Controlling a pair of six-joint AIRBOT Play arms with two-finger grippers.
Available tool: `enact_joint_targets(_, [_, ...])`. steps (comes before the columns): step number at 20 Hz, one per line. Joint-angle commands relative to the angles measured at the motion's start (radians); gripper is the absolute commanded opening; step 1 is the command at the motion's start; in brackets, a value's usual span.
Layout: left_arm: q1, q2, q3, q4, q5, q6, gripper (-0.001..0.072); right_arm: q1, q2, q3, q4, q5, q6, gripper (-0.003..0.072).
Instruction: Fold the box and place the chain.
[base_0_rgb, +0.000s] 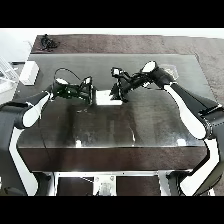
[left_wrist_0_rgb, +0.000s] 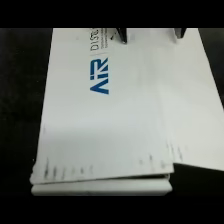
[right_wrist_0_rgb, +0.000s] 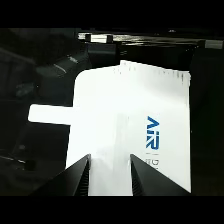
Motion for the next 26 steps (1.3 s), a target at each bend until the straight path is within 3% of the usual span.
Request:
enact_joint_targets(1, [0.0,0.0,0.0,0.0,-0.001,0.0,0.0309,0.019,0.0,0.002,-0.021,-0.049,0.018,0.0327])
enact_joint_targets(6, [0.0,0.0,0.0,0.0,0.0,0.0,0.0309,0.026,0.0,0.003,-0.064,-0.081,0.018,0.0326])
enact_joint_targets(12, [0.0,0.0,0.0,0.0,-0.001,0.0,0.0308,0.024,0.041,-0.004,-0.078,-0.092,0.018,0.0261])
enact_joint_targets(17, [0.0,0.0,0.0,0.0,-0.001,0.0,0.0309,0.002,0.146,-0.14,0.013,-0.155,-0.032,0.0264])
enact_joint_targets(19, [0.0,0.0,0.0,0.0,-0.001,0.0,0.0309,-0.005,0.144,-0.204,0.106,-0.241,-0.096,0.0416])
enact_joint_targets(20, [0.0,0.0,0.0,0.0,0.0,0.0,0.0309,-0.003,0.144,-0.23,0.138,-0.282,-0.126,0.0443])
enact_joint_targets(26, [0.0,0.0,0.0,0.0,0.0,0.0,0.0309,0.007,0.145,-0.324,0.243,-0.361,-0.27,0.0447])
